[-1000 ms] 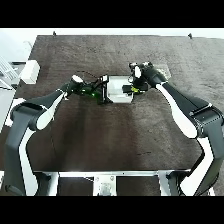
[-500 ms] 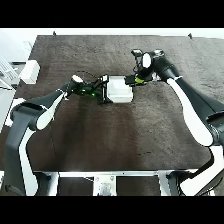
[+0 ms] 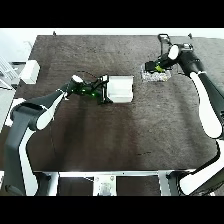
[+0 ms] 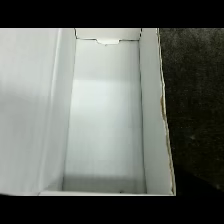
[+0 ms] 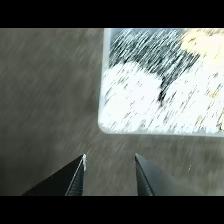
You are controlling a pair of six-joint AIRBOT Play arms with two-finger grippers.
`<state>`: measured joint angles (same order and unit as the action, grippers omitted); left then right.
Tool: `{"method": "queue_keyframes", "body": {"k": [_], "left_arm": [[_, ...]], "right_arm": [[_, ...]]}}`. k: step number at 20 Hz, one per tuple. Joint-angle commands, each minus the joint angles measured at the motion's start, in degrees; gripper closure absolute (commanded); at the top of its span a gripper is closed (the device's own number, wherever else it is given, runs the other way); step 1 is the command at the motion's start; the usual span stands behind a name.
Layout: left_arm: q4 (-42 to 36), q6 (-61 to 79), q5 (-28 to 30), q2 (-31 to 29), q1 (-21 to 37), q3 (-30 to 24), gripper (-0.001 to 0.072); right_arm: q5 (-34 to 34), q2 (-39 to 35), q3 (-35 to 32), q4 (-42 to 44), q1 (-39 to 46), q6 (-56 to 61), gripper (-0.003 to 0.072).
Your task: Fold the box and place the chain.
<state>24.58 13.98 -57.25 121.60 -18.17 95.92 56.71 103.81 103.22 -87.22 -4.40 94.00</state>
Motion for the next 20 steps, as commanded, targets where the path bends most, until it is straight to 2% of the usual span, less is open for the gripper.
{"method": "queue_keyframes", "body": {"k": [1,7,10,11,12,14,20], "left_arm": [[0.02,0.00,0.02,0.00,0.00,0.04,0.0361],[0.00,0.00,0.02,-0.02,0.00,0.04,0.0361],[0.02,0.00,0.02,-0.02,0.00,0.04,0.0361],[0.02,0.00,0.02,-0.02,0.00,0.04,0.0361],[0.02,0.00,0.00,-0.02,0.00,0.04,0.0361],[0.02,0.00,0.00,-0.02,0.00,0.04,0.0361],[0.02,0.00,0.02,-0.02,0.00,0.04,0.0361]], "right_arm": [[-5.70,3.96,0.59,9.31,4.79,-7.63,0.0294],[-5.68,12.04,7.30,13.73,5.20,-11.65,0.0299],[-5.66,13.44,7.72,15.28,5.20,-11.78,0.0346],[-5.31,13.42,7.87,15.23,5.27,-12.09,0.0404],[-4.15,13.42,7.96,15.23,5.31,-12.50,0.0423],[-2.21,13.62,7.93,15.17,5.31,-13.29,0.0424],[-2.25,13.66,7.96,14.56,5.31,-13.27,0.0423]]}}
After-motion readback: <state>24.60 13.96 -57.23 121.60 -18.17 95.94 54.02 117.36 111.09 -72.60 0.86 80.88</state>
